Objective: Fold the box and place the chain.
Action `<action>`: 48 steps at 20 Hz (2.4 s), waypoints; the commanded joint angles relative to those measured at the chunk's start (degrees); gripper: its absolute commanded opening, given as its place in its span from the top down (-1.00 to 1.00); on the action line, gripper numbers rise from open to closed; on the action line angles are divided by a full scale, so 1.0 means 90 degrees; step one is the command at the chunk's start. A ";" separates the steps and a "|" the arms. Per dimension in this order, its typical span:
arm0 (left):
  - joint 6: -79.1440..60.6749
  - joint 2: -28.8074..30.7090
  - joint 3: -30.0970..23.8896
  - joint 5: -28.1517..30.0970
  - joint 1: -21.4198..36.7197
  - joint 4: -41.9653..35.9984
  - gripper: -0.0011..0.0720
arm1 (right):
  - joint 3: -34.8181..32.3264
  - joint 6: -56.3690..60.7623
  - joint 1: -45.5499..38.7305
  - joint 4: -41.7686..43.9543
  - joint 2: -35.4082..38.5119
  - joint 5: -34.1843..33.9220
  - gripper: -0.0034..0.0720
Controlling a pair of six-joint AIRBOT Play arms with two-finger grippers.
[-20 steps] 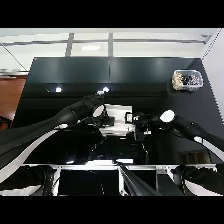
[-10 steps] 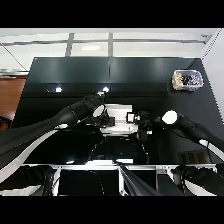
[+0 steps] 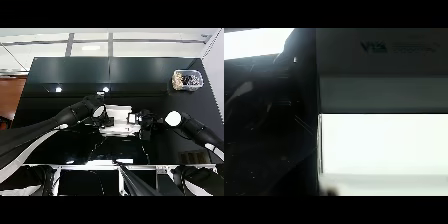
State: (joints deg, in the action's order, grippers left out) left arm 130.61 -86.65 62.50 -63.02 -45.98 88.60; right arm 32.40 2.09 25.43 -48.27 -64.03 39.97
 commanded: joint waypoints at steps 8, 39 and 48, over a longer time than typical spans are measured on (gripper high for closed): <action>0.0109 -0.0005 0.0002 -0.0015 0.0000 0.0104 0.90 | 0.0007 0.0012 0.0136 0.0194 0.0015 0.0151 -0.83; 0.0112 -0.0005 0.0002 0.0012 0.0005 0.0078 0.90 | -0.0005 0.0328 0.0639 0.2096 -0.0481 -0.0828 0.17; 0.0112 -0.0005 0.0002 -0.0041 0.0002 0.0061 0.89 | 0.0716 0.4993 0.0002 -0.0243 0.0401 0.1717 0.85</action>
State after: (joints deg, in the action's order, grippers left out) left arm 131.55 -86.65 62.50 -62.67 -45.98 89.21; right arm 35.75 27.53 28.60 -40.38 -64.16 44.25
